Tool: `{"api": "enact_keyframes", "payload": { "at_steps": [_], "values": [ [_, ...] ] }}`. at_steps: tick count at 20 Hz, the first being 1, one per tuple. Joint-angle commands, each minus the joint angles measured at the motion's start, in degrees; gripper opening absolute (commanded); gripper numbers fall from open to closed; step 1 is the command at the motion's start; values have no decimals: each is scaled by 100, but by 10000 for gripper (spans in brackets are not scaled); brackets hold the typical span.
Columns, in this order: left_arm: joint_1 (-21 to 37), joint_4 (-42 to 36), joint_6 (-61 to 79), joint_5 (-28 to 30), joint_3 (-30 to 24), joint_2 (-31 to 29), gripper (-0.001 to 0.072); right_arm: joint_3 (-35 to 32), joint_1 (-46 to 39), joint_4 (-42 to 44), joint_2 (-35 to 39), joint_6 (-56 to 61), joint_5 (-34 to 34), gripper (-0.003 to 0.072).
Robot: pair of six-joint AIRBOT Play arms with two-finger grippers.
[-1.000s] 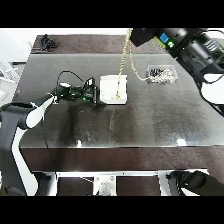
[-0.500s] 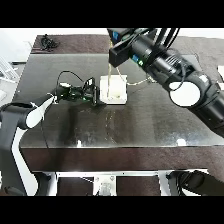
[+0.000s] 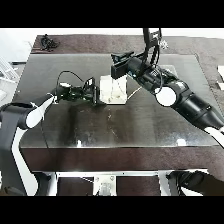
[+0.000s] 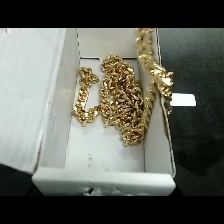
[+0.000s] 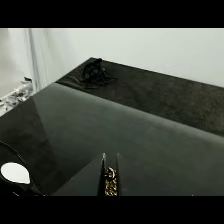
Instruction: Fold the box and place the chain.
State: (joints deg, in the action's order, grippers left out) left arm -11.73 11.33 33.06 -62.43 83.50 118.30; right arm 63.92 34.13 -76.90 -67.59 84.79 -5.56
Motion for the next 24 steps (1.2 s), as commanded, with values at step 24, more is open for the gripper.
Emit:
{"api": "enact_keyframes", "payload": {
  "at_steps": [24],
  "values": [
    [2, 0, 0, 2, 0, -4, 627, 444, -101, -299, -382, 343, 184, 3]
  ]
}}
